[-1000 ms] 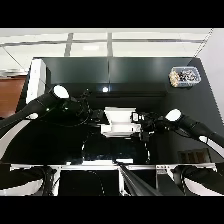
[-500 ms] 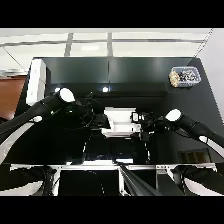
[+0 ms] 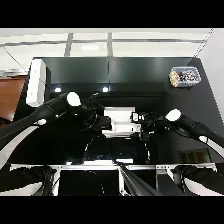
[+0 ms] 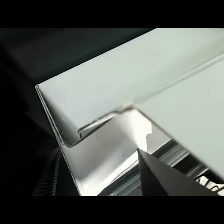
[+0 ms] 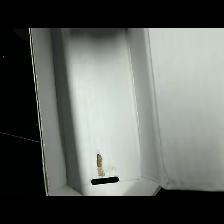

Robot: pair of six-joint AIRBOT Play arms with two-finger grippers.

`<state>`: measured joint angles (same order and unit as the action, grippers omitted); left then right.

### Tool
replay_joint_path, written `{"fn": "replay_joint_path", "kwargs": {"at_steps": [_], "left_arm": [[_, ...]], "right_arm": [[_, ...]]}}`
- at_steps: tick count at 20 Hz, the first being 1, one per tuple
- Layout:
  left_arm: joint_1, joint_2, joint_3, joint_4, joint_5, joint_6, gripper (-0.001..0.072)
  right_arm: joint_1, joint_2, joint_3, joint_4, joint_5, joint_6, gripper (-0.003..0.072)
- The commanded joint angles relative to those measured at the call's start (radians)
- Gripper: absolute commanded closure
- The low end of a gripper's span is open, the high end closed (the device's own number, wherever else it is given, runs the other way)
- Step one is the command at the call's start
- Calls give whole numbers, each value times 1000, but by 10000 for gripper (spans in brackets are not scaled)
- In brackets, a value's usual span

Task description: Fold the box and place the chain.

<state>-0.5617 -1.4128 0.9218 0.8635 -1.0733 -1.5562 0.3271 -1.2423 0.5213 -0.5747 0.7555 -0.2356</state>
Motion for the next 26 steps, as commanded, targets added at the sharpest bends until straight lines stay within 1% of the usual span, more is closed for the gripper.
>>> {"fn": "replay_joint_path", "kwargs": {"at_steps": [1,4,5,7,8,14,17,19,23,26], "left_arm": [[-33,0,28,89,26,-70,171],[-49,-1,69,195,19,-168,171],[-58,-1,82,233,3,-224,171],[-75,-1,107,240,-42,-269,175],[-87,-1,116,240,-47,-269,214],[-125,-2,124,244,-22,-365,218],[-159,-2,124,305,25,-446,219],[-179,-6,124,380,17,-514,218],[-201,-16,124,412,44,-566,219],[-207,-33,124,438,42,-599,218]], "right_arm": [[0,0,1,0,0,0,557],[0,0,1,0,0,0,557],[0,0,1,0,0,0,557],[0,0,1,0,0,0,557],[0,0,1,0,0,0,557],[0,0,1,0,0,0,557],[0,0,1,0,0,0,557],[0,0,1,0,0,0,557],[0,0,1,0,0,0,557],[0,0,1,0,0,0,557]]}}
